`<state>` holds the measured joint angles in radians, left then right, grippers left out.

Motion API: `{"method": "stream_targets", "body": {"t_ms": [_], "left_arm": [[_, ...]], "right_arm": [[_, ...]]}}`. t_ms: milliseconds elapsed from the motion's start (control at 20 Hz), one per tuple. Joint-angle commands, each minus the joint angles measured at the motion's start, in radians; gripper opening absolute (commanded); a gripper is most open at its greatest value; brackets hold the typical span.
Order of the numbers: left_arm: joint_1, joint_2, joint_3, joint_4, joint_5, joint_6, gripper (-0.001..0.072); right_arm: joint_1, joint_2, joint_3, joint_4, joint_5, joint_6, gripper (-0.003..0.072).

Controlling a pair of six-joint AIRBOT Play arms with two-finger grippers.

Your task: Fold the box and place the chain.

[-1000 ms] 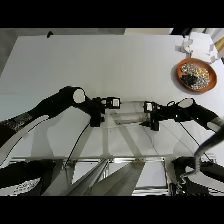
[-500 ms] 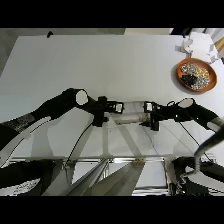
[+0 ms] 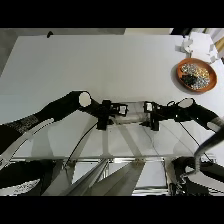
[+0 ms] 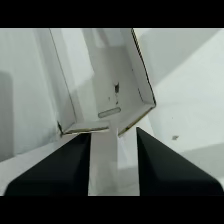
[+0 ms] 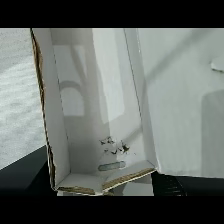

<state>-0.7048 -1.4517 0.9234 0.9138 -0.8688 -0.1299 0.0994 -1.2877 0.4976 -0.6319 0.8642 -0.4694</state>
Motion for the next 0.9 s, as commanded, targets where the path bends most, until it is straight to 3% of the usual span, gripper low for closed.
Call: {"method": "stream_targets", "body": {"t_ms": [0, 50, 100, 300, 350, 400, 450, 550, 600, 650, 800, 850], "left_arm": [[-0.002, -0.001, 0.000, -0.031, 0.019, -0.006, 0.0262], [-0.002, -0.001, 0.000, -0.035, 0.034, -0.010, 0.0251], [-0.002, -0.002, 0.000, -0.044, 0.050, -0.009, 0.0193], [-0.023, -0.019, 0.000, -0.065, 0.087, -0.009, 0.0189], [-0.029, -0.028, 0.000, -0.073, 0.098, -0.011, 0.0151], [-0.033, -0.036, 0.000, -0.080, 0.109, -0.013, 0.0056], [-0.039, -0.043, 0.000, -0.100, 0.118, -0.017, 0.0023], [-0.052, -0.052, 0.000, -0.150, 0.126, -0.032, 0.0031], [-0.058, -0.053, 0.000, -0.161, 0.127, -0.031, 0.0037], [-0.060, -0.053, 0.000, -0.166, 0.129, -0.032, 0.0092], [-0.058, -0.053, 0.000, -0.161, 0.129, -0.096, 0.0343], [-0.058, -0.053, 0.000, -0.148, 0.127, -0.141, 0.0349]], "right_arm": [[-0.001, 0.001, 0.000, 0.000, 0.000, 0.000, 0.0296], [-0.001, 0.001, 0.000, 0.000, 0.000, 0.000, 0.0296], [-0.001, 0.001, 0.000, 0.000, 0.000, 0.000, 0.0296], [-0.001, 0.001, 0.000, 0.000, 0.000, 0.000, 0.0295], [-0.001, 0.001, 0.000, 0.000, 0.000, 0.000, 0.0295], [-0.001, 0.001, 0.000, 0.000, 0.000, 0.000, 0.0295], [-0.001, 0.001, 0.000, 0.000, 0.000, 0.000, 0.0296], [-0.001, 0.001, 0.000, 0.000, 0.000, 0.000, 0.0295], [-0.001, 0.001, 0.000, 0.000, 0.000, 0.000, 0.0296], [-0.001, 0.001, 0.000, 0.000, 0.000, 0.000, 0.0296], [-0.001, 0.001, 0.000, 0.000, 0.000, 0.000, 0.0296], [-0.001, 0.001, 0.000, 0.000, 0.000, 0.000, 0.0296]]}}
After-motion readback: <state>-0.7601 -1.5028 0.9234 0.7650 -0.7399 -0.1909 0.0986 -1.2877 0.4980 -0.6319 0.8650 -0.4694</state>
